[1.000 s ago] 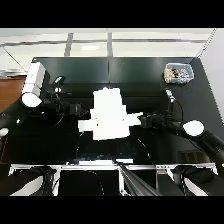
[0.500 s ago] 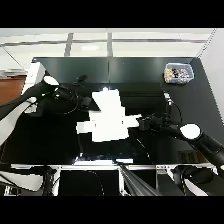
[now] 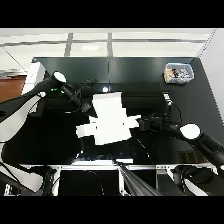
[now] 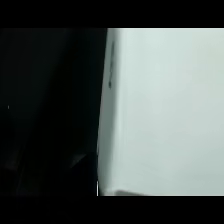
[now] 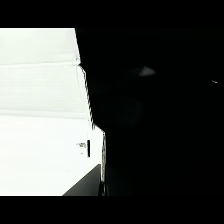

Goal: Fold the box and place the chain.

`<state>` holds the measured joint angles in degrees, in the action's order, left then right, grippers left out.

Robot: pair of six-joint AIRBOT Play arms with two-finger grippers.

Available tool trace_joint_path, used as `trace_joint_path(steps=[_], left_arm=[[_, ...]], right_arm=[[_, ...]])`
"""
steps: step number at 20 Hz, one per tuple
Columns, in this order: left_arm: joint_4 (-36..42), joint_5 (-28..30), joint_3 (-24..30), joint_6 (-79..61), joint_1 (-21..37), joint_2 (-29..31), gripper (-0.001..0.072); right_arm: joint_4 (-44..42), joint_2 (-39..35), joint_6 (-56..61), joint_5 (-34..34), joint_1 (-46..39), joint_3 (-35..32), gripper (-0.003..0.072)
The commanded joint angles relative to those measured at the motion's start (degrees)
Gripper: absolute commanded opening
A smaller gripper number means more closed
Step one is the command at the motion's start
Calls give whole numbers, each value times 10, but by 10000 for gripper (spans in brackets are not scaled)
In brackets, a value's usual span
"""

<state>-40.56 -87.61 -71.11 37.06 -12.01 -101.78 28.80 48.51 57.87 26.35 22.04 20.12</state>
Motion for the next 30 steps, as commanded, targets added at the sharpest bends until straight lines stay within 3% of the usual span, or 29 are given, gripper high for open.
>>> trace_joint_path(steps=[1, 2, 6, 7, 9, 11, 12, 14, 18, 23, 30], left_arm=[[32, 3, -7, -42, -1, -2, 28], [33, 2, -10, -42, -1, -2, 28], [16, 4, -9, -40, -1, 38, 23], [19, 16, 7, -46, -2, 62, 23], [50, 96, 83, -111, -4, 120, 24], [87, 177, 162, -253, -11, 162, 27], [80, 188, 178, -323, -19, 166, 26], [44, 211, 182, -401, -39, 164, 26], [33, 321, 181, -407, -75, 164, 28], [-4, 316, 181, -427, -89, 162, 29], [-10, 316, 181, -427, -90, 155, 31]], right_arm=[[17, 0, -2, 5, -3, 2, 457], [35, -1, -2, 24, -13, 13, 707], [202, -2, -3, 237, -100, 140, 708], [242, -2, -13, 281, -116, 174, 707], [290, -2, -61, 313, -126, 216, 707], [285, -2, -74, 294, -125, 227, 707], [263, -1, -71, 273, -123, 226, 707], [235, 3, -80, 243, -105, 225, 707], [239, 7, -287, 233, -46, 177, 707], [240, 25, -458, 189, -6, 95, 707], [242, 88, -502, 146, 58, 83, 707]])
